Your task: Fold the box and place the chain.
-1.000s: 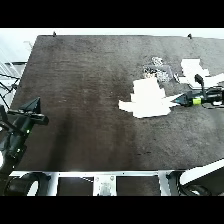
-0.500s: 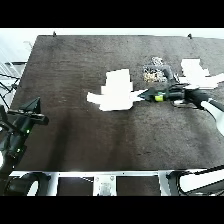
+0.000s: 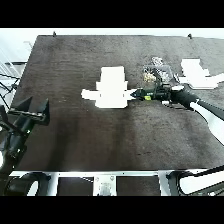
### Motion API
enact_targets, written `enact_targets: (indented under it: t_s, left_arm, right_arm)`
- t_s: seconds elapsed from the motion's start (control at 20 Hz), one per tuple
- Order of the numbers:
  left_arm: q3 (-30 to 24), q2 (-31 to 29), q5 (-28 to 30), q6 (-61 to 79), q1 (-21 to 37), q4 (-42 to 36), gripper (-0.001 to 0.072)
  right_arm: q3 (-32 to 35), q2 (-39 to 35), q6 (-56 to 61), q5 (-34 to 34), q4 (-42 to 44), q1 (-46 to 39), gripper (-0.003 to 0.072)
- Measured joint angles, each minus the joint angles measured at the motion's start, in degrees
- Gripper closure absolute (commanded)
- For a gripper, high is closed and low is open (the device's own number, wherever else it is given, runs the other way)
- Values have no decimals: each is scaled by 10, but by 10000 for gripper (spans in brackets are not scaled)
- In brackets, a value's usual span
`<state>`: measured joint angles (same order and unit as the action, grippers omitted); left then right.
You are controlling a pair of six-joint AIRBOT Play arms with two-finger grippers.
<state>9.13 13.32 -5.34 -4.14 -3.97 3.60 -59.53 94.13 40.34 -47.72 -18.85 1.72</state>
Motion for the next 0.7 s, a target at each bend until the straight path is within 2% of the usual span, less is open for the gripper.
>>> enact_targets:
  t_s: [0.3,0.4,0.5,0.7]
  left_arm:
    - [0,2,-49,1,0,2,117]
    - [3,22,-57,3,0,3,117]
    - [20,67,-72,12,0,3,117]
    - [110,228,-114,42,0,4,117]
  right_arm:
    - [14,-10,-66,24,22,9,678]
    - [20,-13,-79,30,30,12,677]
    - [23,-15,-86,35,37,17,677]
    - [26,-16,-93,54,45,28,677]
